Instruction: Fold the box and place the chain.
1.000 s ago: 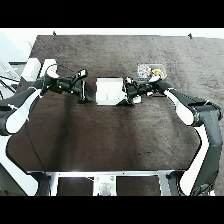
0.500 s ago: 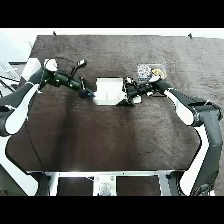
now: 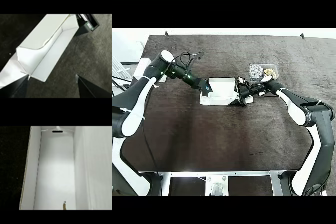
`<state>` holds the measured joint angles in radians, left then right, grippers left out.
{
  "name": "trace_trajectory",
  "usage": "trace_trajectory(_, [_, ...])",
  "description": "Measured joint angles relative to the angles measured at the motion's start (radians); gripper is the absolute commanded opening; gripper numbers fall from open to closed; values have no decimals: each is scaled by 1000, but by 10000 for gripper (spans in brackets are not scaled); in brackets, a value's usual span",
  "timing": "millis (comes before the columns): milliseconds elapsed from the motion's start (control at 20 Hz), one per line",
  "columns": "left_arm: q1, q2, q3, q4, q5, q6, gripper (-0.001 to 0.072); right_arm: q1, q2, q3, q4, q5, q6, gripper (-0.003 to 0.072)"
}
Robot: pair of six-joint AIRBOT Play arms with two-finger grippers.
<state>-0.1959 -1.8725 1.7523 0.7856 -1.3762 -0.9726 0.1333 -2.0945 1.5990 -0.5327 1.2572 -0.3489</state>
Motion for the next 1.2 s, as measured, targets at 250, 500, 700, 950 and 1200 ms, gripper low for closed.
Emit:
trace_trajectory(250, [44, 0, 7, 11, -69, -18, 701, 0, 0, 0, 0, 0, 0, 571])
trace_trajectory(500, [111, 0, 8, -4, -129, -21, 700, 0, 0, 0, 0, 0, 0, 571])
trace_trajectory(700, [169, 0, -29, -14, -144, -21, 167, 0, 0, 0, 0, 0, 0, 571])
trace_trajectory(950, [234, 0, -200, -93, -68, -9, 23, 0, 0, 0, 0, 0, 0, 571])
trace_trajectory(1200, [234, 0, -305, -140, 39, -9, 24, 0, 0, 0, 0, 0, 0, 571])
